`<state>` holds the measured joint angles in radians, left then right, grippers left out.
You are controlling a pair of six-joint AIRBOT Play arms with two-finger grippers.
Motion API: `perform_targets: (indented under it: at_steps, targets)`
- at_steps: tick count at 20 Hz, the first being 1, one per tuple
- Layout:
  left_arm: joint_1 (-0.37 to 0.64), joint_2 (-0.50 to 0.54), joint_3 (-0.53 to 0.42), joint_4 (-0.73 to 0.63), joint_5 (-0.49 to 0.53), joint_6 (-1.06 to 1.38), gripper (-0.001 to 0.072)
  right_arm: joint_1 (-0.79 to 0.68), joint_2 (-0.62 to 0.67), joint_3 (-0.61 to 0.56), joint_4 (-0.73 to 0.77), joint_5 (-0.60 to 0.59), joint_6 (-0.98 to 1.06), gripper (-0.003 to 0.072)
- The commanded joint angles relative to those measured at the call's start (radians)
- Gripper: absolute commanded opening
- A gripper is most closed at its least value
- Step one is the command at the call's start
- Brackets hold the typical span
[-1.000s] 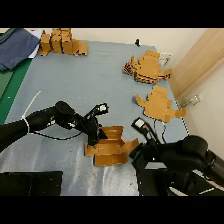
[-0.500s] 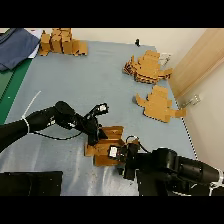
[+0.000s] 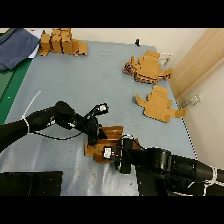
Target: Fold the box.
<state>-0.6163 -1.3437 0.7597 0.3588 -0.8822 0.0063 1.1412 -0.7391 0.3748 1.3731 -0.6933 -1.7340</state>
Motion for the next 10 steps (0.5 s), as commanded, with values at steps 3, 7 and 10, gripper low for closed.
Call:
perform_targets:
  at_steps: [3, 7, 10]
  targets:
    - [0.0, -0.001, 0.0, 0.0, 0.0, 0.0, 0.0013, 0.0, 0.074, 0.013, -0.12, -0.075, 0.186, 0.0689]
    - [0.0, -0.001, 0.0, 0.0, 0.0, 0.0, 0.0014, 0.0, 0.071, 0.012, -0.068, -0.076, 0.186, 0.0689]
    - [-0.001, -0.001, 0.0, 0.0, 0.0, 0.0, 0.0013, 0.0, 0.071, 0.012, -0.04, -0.073, 0.163, 0.072]
